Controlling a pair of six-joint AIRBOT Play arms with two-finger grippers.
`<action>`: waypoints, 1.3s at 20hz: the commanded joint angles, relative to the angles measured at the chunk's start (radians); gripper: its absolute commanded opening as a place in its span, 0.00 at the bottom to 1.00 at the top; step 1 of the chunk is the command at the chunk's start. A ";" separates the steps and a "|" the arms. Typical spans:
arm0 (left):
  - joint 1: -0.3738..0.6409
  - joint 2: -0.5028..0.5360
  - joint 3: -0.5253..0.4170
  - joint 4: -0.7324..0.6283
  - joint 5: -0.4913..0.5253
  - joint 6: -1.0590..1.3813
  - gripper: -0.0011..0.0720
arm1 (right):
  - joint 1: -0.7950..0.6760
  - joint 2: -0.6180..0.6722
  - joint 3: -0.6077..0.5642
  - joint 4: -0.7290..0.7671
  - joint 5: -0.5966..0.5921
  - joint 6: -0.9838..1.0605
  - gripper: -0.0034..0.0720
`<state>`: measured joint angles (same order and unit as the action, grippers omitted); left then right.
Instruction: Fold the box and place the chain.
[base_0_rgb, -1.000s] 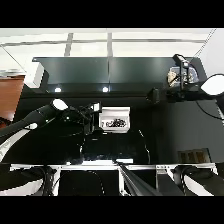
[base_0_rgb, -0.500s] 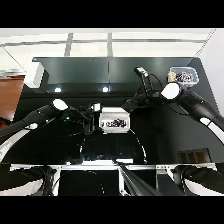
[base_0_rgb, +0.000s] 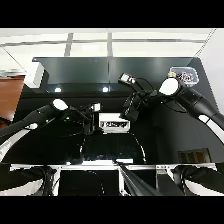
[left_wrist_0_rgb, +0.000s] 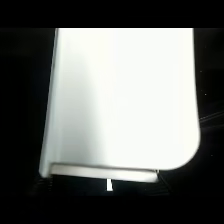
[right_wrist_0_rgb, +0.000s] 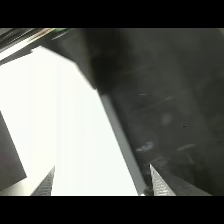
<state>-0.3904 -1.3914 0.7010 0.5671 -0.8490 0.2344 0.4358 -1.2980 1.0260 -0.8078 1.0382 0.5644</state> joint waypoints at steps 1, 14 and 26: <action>-0.001 0.000 0.001 0.000 0.000 0.001 0.47 | 0.016 -0.006 -0.003 -0.061 0.048 -0.087 0.99; -0.001 0.000 0.001 0.000 0.000 0.001 0.47 | 0.034 -0.026 -0.023 -0.060 0.046 -0.087 0.52; -0.001 0.000 0.001 0.000 0.000 0.001 0.47 | 0.044 -0.026 -0.023 -0.064 0.076 -0.087 0.52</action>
<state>-0.3904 -1.3911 0.7010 0.5674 -0.8501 0.2363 0.4744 -1.3235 1.0031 -0.8680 1.1172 0.4774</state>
